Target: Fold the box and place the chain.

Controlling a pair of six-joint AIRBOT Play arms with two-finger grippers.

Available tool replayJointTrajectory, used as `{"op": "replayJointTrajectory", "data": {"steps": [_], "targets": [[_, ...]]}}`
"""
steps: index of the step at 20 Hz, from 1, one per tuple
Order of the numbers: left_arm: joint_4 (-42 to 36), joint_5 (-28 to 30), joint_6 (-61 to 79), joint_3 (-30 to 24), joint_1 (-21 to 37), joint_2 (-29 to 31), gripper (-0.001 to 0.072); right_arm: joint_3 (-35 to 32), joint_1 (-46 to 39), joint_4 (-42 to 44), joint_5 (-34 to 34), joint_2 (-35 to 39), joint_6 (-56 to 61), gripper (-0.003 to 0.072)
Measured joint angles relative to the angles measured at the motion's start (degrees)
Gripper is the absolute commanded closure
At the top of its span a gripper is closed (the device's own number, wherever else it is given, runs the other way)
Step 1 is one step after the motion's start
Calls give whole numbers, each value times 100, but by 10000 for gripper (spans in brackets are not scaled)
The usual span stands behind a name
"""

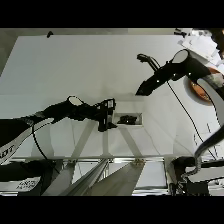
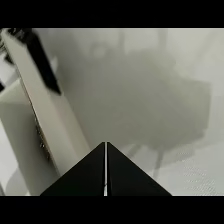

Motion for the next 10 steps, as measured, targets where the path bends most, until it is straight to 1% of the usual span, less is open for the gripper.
{"op": "replayJointTrajectory", "data": {"steps": [2, 3, 4, 5, 9, 10], "targets": [[0, 0, 0, 0, 0, 0, 437, 87, 201, -337, 319, -37, -28, 659], [0, 0, 0, 0, 0, 0, 437, 120, 302, -446, 446, -35, -48, 593], [0, 0, 0, 0, 0, 0, 437, 138, 407, -542, 531, -13, -63, 493], [0, 0, 0, 0, 0, 0, 437, 153, 498, -610, 588, 37, -85, 473], [0, 0, 0, 0, 0, 0, 437, 179, 817, -850, 643, 461, -103, 471], [0, 0, 0, 0, 0, 0, 437, 186, 863, -903, 634, 597, -105, 448]]}}
